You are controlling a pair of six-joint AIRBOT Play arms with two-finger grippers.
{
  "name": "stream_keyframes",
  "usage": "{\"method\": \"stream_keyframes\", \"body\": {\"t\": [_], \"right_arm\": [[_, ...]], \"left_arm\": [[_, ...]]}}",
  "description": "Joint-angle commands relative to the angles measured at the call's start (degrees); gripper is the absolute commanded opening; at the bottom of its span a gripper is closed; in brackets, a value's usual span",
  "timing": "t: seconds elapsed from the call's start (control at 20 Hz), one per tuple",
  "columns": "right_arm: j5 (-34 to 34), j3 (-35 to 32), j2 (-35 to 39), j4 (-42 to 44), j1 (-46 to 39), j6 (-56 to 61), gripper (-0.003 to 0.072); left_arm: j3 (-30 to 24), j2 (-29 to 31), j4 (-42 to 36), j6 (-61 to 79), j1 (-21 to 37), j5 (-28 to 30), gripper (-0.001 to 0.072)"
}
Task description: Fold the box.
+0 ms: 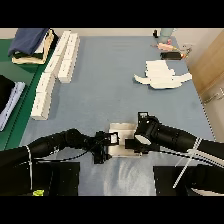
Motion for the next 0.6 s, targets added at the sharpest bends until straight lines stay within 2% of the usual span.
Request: {"method": "stream_keyframes", "body": {"t": [0.0, 0.25, 0.35, 0.4, 0.55], "right_arm": [[1.0, 0.2, -1.5, -2.5, 0.1, 2.3, 0.0002], [1.7, 0.2, -1.1, -2.5, 0.1, 1.7, 0.0017], [2.3, 0.3, 0.2, -1.6, 0.1, 1.6, 0.0325], [3.1, 0.3, 1.0, -1.1, 0.1, 1.6, 0.0394], [6.3, 0.3, 4.6, -0.3, 0.1, 1.2, 0.0432]], "left_arm": [[0.0, 0.0, -0.2, -0.2, 0.0, 0.0, 0.0461], [0.0, 0.0, -0.2, -0.2, 0.0, 0.0, 0.0461], [0.0, 0.0, -0.2, -0.2, 0.0, 0.0, 0.0462], [0.0, 0.0, -0.2, -0.2, 0.0, 0.0, 0.0462], [0.0, 0.0, -0.2, -0.2, 0.0, 0.0, 0.0461]]}}
